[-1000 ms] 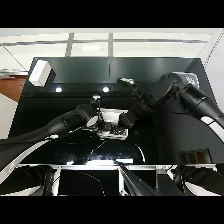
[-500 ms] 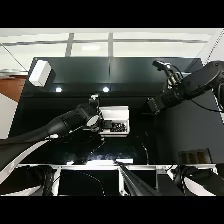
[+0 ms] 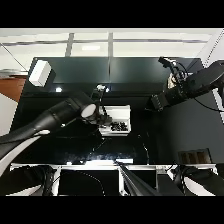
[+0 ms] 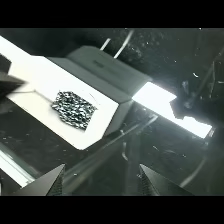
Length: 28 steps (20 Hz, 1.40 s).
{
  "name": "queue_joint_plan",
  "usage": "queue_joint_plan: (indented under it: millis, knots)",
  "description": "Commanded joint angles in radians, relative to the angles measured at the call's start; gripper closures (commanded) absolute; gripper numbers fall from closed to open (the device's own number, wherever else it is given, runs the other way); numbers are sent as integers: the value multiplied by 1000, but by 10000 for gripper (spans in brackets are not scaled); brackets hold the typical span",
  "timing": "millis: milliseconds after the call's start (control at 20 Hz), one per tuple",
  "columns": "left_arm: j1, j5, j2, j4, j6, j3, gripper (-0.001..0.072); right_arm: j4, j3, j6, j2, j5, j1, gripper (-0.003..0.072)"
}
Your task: Fold the box and place the chain.
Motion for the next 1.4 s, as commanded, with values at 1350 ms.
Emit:
queue_joint_plan:
  millis: [1350]
  knots:
    - [520, 184, 141, -846, 2144, -476, 1, -309, -91, 79, 0, 92, -27, -13]
